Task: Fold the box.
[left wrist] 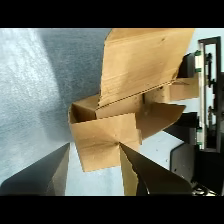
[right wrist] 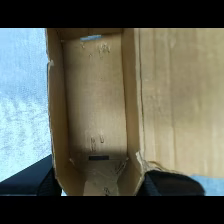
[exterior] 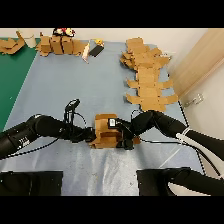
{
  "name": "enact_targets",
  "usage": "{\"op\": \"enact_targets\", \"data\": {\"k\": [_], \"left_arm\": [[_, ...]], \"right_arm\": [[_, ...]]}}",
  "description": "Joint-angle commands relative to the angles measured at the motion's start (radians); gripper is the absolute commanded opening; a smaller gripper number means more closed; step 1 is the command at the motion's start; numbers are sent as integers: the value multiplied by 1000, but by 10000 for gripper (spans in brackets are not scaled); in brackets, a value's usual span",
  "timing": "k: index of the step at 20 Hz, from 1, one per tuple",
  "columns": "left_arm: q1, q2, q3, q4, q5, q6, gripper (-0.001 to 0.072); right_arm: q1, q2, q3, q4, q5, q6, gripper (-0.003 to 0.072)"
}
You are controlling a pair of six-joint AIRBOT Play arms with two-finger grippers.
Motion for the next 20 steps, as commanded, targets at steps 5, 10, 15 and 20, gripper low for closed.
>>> {"op": "enact_targets", "data": {"k": [5, 10, 15, 20], "left_arm": [[-131, -71, 79, 218, 13, -254, 488], [-149, -156, 148, 281, -19, -357, 488], [-202, -227, 218, 353, -89, -413, 488], [-208, -235, 224, 408, -145, -491, 488]], "right_arm": [[0, 0, 0, 0, 0, 0, 541], [0, 0, 0, 0, 0, 0, 541], [0, 0, 0, 0, 0, 0, 541], [0, 0, 0, 0, 0, 0, 541]]}}
